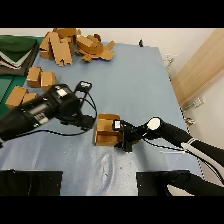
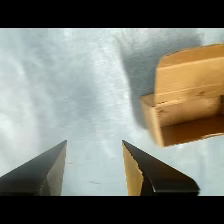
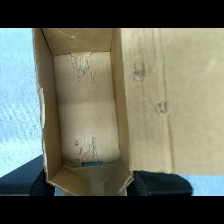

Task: Fold the box.

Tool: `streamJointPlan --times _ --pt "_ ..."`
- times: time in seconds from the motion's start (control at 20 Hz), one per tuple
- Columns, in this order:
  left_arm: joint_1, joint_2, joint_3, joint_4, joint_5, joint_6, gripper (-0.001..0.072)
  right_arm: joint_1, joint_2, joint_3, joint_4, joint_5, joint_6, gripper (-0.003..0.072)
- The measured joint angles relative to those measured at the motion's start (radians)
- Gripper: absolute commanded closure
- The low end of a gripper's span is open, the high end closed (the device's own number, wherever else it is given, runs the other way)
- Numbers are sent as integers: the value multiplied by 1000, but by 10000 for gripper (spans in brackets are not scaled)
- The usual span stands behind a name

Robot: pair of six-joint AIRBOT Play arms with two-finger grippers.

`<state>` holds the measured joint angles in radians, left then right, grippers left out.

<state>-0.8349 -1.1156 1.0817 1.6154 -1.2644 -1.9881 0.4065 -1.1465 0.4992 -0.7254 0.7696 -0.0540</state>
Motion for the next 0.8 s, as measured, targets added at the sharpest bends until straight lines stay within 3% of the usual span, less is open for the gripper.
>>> streamJointPlan --times 0.1,0.15,0.2,0.3,0.4,0.45,0.65,0.8 --pt "95 29 -16 -54 28 217 198 0 0 0 0 0 0 245" --pt "150 36 -24 -98 58 338 237 0 0 0 0 0 0 246" --pt "211 37 -31 -159 94 470 378 0 0 0 0 0 0 246" --pt "351 21 -42 -352 162 785 394 0 0 0 0 0 0 246" --pt "486 -8 -47 -608 182 1124 462 0 0 0 0 0 0 245" --pt "536 -21 -48 -719 172 1266 667 0 0 0 0 0 0 246" --pt "624 -49 -76 -1028 84 1702 668 0 0 0 0 0 0 246" --pt "633 -53 -182 -1213 28 1962 668 0 0 0 0 0 0 245"
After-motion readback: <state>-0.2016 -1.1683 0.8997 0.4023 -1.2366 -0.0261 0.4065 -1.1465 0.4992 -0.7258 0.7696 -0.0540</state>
